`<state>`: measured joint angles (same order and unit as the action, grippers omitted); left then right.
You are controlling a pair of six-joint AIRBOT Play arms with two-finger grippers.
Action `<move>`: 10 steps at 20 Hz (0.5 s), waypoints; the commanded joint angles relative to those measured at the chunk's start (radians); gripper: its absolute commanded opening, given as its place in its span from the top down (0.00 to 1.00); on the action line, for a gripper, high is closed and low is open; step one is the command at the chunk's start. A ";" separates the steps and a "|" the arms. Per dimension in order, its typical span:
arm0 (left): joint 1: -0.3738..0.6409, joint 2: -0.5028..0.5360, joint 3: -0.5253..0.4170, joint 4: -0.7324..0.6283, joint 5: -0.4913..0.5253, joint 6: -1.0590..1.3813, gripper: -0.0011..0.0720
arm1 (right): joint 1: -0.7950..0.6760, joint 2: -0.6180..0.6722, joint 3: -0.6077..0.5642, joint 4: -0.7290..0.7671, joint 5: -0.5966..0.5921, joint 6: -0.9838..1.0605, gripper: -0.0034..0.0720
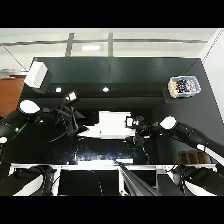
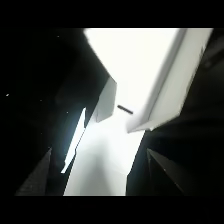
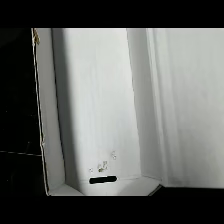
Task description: Fold the box and place the chain.
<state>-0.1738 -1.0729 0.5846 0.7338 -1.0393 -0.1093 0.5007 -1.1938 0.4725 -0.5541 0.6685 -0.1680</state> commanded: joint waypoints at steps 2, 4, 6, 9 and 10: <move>-0.082 -0.056 -0.009 0.017 0.024 0.335 0.05 | 0.001 -0.001 0.000 0.000 0.000 0.000 0.34; -0.129 -0.101 -0.009 0.017 0.066 0.339 0.05 | 0.001 -0.001 0.000 0.000 0.001 0.000 0.34; -0.170 -0.131 -0.009 0.011 0.116 0.339 0.06 | 0.001 -0.001 0.000 0.000 0.000 0.000 0.34; -0.208 -0.149 -0.009 -0.041 0.177 0.339 0.08 | 0.001 -0.001 0.000 0.000 0.000 0.000 0.34; -0.213 -0.149 -0.009 -0.058 0.196 0.338 0.19 | 0.001 -0.001 0.000 0.000 0.001 0.000 0.34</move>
<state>-0.3527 -1.2041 0.5762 0.7174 -0.9115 0.2077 0.5007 -1.1938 0.4725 -0.5545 0.6689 -0.1680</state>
